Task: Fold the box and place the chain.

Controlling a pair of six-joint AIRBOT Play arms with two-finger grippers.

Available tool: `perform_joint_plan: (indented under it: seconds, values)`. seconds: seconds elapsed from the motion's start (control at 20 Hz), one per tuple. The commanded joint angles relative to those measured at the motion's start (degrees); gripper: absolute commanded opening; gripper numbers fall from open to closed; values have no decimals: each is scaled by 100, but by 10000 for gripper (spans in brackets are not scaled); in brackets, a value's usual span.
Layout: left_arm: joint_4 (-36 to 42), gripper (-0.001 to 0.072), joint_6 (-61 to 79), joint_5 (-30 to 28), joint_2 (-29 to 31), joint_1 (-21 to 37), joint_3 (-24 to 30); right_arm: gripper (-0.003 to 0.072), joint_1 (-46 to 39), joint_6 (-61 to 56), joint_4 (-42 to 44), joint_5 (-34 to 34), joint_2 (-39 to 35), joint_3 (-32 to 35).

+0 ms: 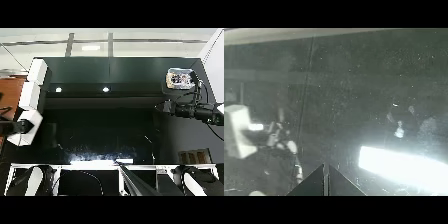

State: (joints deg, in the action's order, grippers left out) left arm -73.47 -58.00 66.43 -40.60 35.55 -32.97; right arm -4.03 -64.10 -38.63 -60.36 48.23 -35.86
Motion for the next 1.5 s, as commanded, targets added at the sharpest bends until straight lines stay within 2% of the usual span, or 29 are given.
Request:
perform_joint_plan:
  seconds: [0.0, 0.1, 0.2, 0.45, 0.55, 0.6, 0.65, 0.7, 1.0, 1.1, 1.15, 1.2, 1.25, 1.3, 1.4, 1.45]
  values:
    - [177, 308, 658, -1025, -155, 1091, 26, 45, -2, 33, -20, 66, -4, 0]
    - [396, 441, 1134, -1628, -455, 1137, 26, 46, -2, 31, -20, 66, -4, 0]
    - [645, 445, 1808, -1735, -868, 1117, 26, 46, -2, 24, -15, 107, -4, 0]
    - [1858, 445, 3110, -2006, -1803, 1117, 26, 46, -2, -20, 4, 120, -4, 0]
    - [1864, 468, 3134, -2135, -2028, 1117, 26, 46, -2, -20, 4, 122, -4, 0]
    - [1873, 680, 3119, -2321, -2092, 1117, 26, 46, -2, -17, 2, 125, -4, 0]
    - [1950, 714, 3038, -2441, -2087, 1117, 20, 46, -2, -17, 2, 127, -4, 0]
    - [2068, 714, 3034, -2378, -2031, 1117, -39, 46, -2, -17, 2, 129, -4, 0]
    - [3296, 714, 3025, -1196, -1213, 898, -815, 46, -2, -15, 4, 127, -4, 0]
    - [3556, 702, 2518, -1150, -883, 573, -1067, 46, -2, 7, 0, 227, -4, 0]
    - [3565, 603, 2061, -1145, -772, 315, -1165, 46, -2, 85, -20, 372, -4, -4]
    - [3569, 326, 1620, -1095, -691, -55, -1257, 46, -2, 149, -151, 560, -4, -55]
    - [3591, 109, 1523, -984, -658, -496, -1335, 46, -2, 160, -389, 647, -4, -168]
    - [3615, 28, 1526, -894, -645, -1075, -1392, 46, -2, 157, -765, 623, -4, -365]
    - [3526, 27, 1189, -1134, -647, -2422, -1408, 46, -2, 149, -1561, 240, -7, -831]
    - [3195, 26, 511, -1521, -634, -3128, -1408, 46, -4, 96, -1937, -46, -15, -1036]
